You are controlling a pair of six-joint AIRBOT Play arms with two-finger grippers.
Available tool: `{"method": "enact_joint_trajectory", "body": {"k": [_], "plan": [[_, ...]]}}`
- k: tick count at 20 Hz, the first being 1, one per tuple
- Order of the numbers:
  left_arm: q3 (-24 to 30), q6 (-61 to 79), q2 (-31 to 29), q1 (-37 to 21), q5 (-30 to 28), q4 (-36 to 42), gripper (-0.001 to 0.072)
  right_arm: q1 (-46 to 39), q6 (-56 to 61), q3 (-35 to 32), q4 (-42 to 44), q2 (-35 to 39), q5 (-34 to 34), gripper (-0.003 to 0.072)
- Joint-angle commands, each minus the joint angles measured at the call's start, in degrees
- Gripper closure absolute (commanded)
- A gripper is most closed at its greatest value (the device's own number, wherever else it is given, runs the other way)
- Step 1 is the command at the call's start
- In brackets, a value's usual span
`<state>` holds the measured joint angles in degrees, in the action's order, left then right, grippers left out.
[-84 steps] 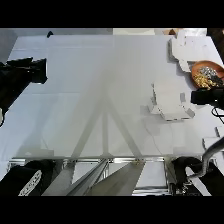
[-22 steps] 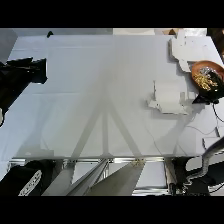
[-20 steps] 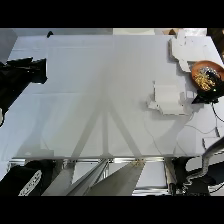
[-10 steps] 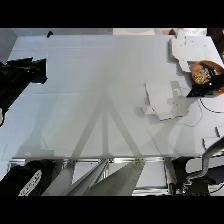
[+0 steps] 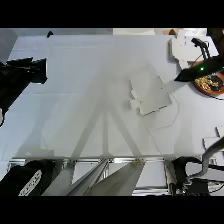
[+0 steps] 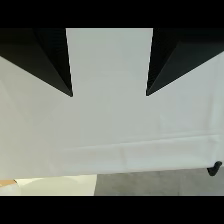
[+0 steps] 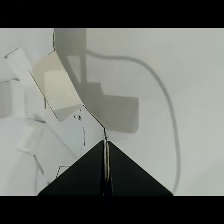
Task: Fold the box and place the chain.
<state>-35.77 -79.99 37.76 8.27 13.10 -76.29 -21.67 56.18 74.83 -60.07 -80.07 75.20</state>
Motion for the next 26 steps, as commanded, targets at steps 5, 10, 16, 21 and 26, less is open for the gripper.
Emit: {"method": "enact_joint_trajectory", "body": {"k": [5,10,16,21,26], "plan": [[0.0,0.0,0.0,0.0,0.0,0.0,0.0213,16.7,5.1,-8.4,4.0,10.4,-12.5,0.068],[0.0,0.0,0.0,0.0,0.0,0.0,0.0213,27.2,4.1,-8.4,7.8,11.6,-20.4,0.0679],[0.0,0.0,-0.1,0.0,0.0,0.0,0.0213,34.5,4.1,-19.0,9.6,17.5,-40.6,0.0679],[0.0,0.0,-0.1,0.0,0.2,0.0,0.0213,34.4,5.1,-35.2,11.3,20.8,-50.7,0.0679],[0.0,0.0,-0.1,0.0,0.2,0.0,0.0213,34.4,5.0,-44.1,13.7,20.8,-61.8,0.068]]}}
